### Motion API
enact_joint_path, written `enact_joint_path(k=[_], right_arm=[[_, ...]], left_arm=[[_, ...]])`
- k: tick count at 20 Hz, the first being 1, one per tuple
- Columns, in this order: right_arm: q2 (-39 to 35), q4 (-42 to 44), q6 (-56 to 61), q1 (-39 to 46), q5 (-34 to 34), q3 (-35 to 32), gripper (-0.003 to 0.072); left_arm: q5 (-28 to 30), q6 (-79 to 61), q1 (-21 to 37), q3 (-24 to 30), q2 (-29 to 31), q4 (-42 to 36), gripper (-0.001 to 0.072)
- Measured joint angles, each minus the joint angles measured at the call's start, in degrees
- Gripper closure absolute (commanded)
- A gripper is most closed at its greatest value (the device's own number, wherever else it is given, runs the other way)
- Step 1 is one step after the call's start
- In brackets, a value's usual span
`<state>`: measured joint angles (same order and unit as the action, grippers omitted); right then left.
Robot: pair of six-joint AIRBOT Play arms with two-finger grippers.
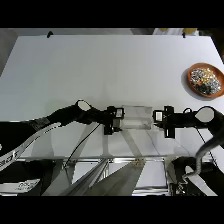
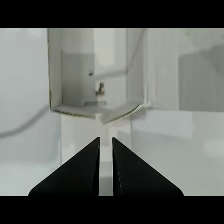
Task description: Fold the box and place the chain.
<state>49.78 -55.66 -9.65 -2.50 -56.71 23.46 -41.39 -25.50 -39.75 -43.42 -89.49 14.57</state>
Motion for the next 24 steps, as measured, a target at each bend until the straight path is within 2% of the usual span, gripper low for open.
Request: enact_joint_path(k=[11, 13, 15, 20, 23, 24], right_arm=[[4.0, 15.45, -10.23, 2.05, 0.37, -3.87, 0.0589], [5.14, 18.23, -12.07, 2.05, 0.94, -4.42, 0.0439], [6.4, 20.26, -13.03, 2.05, 1.64, -4.68, 0.034], [7.06, 22.05, -11.74, 2.05, 2.38, -4.9, 0.0353], [3.63, 18.16, -4.07, 2.34, 2.75, -4.7, 0.0472], [2.03, 16.74, -0.72, 2.67, 2.6, -4.22, 0.0532]], left_arm=[[-0.52, -0.02, 0.02, 0.0, 0.0, 0.04, 0.0397], [-0.57, -0.02, 0.02, 0.0, 0.0, 0.04, 0.0397], [-0.61, 0.0, 0.02, 0.0, 0.0, 0.04, 0.0397], [-0.66, 0.07, 0.02, 0.0, 0.0, 0.0, 0.0397], [-0.66, 0.07, 0.02, 0.0, 0.0, 0.0, 0.0397], [-0.66, 0.09, 0.02, 0.0, 0.0, 0.0, 0.0397]])
